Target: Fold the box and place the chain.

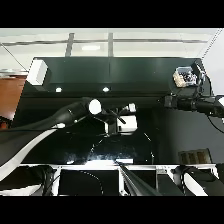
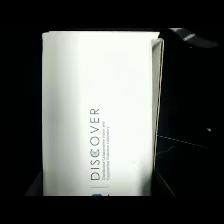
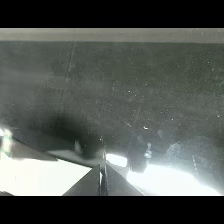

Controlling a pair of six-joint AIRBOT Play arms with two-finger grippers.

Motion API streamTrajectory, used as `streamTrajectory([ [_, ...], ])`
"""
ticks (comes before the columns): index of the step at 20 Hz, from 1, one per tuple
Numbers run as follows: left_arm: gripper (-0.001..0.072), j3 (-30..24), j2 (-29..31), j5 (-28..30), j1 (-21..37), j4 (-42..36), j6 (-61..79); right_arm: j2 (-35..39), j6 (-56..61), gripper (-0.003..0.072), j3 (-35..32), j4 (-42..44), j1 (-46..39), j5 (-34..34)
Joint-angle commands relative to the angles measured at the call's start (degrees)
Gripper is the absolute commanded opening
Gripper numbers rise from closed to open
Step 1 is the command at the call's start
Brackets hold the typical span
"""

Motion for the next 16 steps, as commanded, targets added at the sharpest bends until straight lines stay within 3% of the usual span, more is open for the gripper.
streamTrajectory([
  [1,0.0332,0.37,4.33,-4.35,6.84,1.03,-4.81,0.02,0.02,0.0045,0.02,0.24,0.0,0.02],
  [5,0.0332,0.28,7.98,-14.27,20.48,3.8,-11.19,0.02,0.28,0.0044,0.02,0.39,0.0,0.02],
  [9,0.0332,-0.13,9.62,-20.24,37.38,17.66,-21.88,0.02,0.44,0.0044,0.02,0.39,0.0,0.02],
  [12,0.0333,-0.13,9.57,-19.37,52.5,20.39,-26.14,0.02,0.44,0.0045,0.02,0.39,0.0,0.02],
  [16,0.0333,1.14,8.44,-10.47,68.15,16.7,-27.43,0.02,0.94,0.0044,0.02,0.42,0.0,0.07],
])
